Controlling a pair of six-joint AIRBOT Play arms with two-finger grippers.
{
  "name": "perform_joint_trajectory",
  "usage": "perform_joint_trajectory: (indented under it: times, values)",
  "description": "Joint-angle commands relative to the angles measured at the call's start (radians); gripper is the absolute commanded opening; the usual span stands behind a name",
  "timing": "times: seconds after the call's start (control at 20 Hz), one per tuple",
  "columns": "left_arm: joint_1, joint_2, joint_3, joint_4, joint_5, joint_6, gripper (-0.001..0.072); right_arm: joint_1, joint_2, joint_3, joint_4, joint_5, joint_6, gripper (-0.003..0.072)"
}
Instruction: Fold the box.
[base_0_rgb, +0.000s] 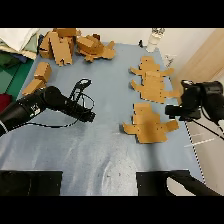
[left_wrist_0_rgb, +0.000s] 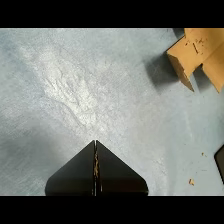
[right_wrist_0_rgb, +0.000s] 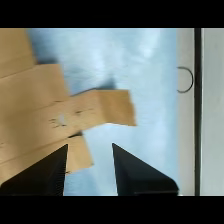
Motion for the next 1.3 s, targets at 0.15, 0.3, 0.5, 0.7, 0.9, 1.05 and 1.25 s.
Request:
perform_joint_trajectory:
  times: [0.15,0.3,0.5,0.7,0.9,1.05,1.25]
  values:
    - [0.001,0.0,0.0,-0.002,0.027,0.0,0.0015,-0.253,-0.043,0.024,0.121,0.022,-0.309,0.0493]
    - [0.001,0.0,0.0,-0.002,0.066,0.0,0.0014,-0.255,-0.112,0.024,0.164,0.032,-0.36,0.0492]
    - [0.001,0.0,0.0,-0.002,0.066,0.0,0.0015,-0.255,-0.187,0.024,0.164,0.061,-0.36,0.0492]
    - [0.001,0.0,0.0,-0.003,0.075,0.0,0.0015,-0.255,-0.262,0.024,0.166,0.068,-0.368,0.0492]
    - [0.001,0.0,0.0,-0.005,0.073,0.0,0.0014,-0.255,-0.323,0.023,0.289,0.05,-0.438,0.0451]
    - [0.001,0.0,0.0,-0.005,0.072,0.0,0.0014,-0.245,-0.327,0.023,0.463,-0.015,-0.576,0.0118]
    - [0.001,0.0,0.0,-0.015,0.066,-0.014,0.0014,-0.197,-0.327,0.023,0.666,-0.064,-0.624,0.0003]
